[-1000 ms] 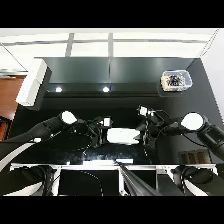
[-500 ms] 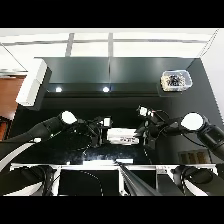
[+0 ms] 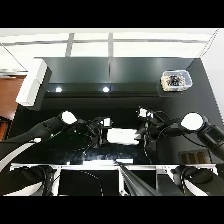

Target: Fold the box and place the chain.

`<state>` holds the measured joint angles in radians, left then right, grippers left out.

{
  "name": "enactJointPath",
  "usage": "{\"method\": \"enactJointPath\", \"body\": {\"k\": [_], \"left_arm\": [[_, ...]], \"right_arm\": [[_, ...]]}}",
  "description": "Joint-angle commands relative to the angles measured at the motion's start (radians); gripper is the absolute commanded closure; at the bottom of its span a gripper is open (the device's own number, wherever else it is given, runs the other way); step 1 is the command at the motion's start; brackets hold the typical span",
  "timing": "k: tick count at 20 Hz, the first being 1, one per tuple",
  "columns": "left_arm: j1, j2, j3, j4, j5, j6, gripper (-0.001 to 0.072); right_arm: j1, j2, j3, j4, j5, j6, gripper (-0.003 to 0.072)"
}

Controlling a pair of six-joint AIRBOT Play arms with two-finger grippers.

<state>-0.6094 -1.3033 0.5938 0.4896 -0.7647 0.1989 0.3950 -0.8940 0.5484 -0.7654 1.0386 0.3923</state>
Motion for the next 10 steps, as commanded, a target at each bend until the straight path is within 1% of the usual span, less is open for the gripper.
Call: {"method": "enactJointPath", "body": {"k": [1, 4, 5, 10], "left_arm": [[0.0, -0.001, 0.001, 0.0, 0.002, 0.0, 0.0377], [0.0, -0.001, 0.001, 0.0, 0.002, 0.0, 0.0377], [0.0, -0.001, 0.001, 0.0, 0.002, 0.0, 0.0377], [0.0, -0.001, 0.001, 0.0, 0.002, 0.0, 0.0377]], "right_arm": [[0.0, 0.0, 0.0, 0.002, 0.0, 0.0, 0.0418], [0.0, 0.0, 0.0, 0.002, -0.008, 0.0, 0.0423], [0.0, 0.0, 0.0, 0.002, -0.011, 0.0, 0.0487], [0.0, 0.0, 0.0, 0.002, -0.011, 0.0, 0.0492]]}}
